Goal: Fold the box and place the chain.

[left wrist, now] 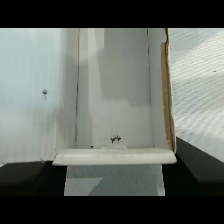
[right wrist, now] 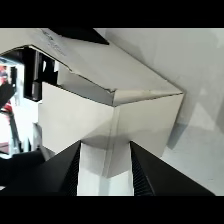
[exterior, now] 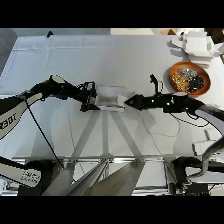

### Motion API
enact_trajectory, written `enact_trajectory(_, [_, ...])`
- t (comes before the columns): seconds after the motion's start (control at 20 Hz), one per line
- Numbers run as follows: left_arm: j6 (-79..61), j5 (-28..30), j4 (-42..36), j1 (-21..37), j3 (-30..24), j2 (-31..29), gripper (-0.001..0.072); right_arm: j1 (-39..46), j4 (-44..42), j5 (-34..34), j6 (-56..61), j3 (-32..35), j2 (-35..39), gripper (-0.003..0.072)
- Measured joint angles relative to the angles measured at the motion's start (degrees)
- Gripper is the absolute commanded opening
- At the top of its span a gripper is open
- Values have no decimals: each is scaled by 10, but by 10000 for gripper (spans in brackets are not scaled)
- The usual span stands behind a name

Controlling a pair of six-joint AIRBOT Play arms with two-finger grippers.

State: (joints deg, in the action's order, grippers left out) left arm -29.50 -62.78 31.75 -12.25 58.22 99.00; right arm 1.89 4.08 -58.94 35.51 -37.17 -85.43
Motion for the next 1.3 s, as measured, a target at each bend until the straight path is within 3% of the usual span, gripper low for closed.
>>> enact_trajectory(0.05, [0, 0, 0, 0, 0, 0, 324, -2, 8, 12, -1, 0, 5, 371])
enact_trajectory(0.1, [0, 0, 0, 0, 0, 0, 324, -2, 16, 23, -2, 0, 11, 453])
enact_trajectory(0.2, [0, 0, 0, 0, 0, 0, 324, -3, 28, 44, -3, 0, 25, 538])
enact_trajectory(0.85, [0, 0, 0, 0, 0, 0, 324, -82, 85, 164, 20, -17, 46, 580])
enact_trajectory(1.3, [0, 0, 0, 0, 0, 0, 324, -139, 224, 254, 160, -49, 47, 578])
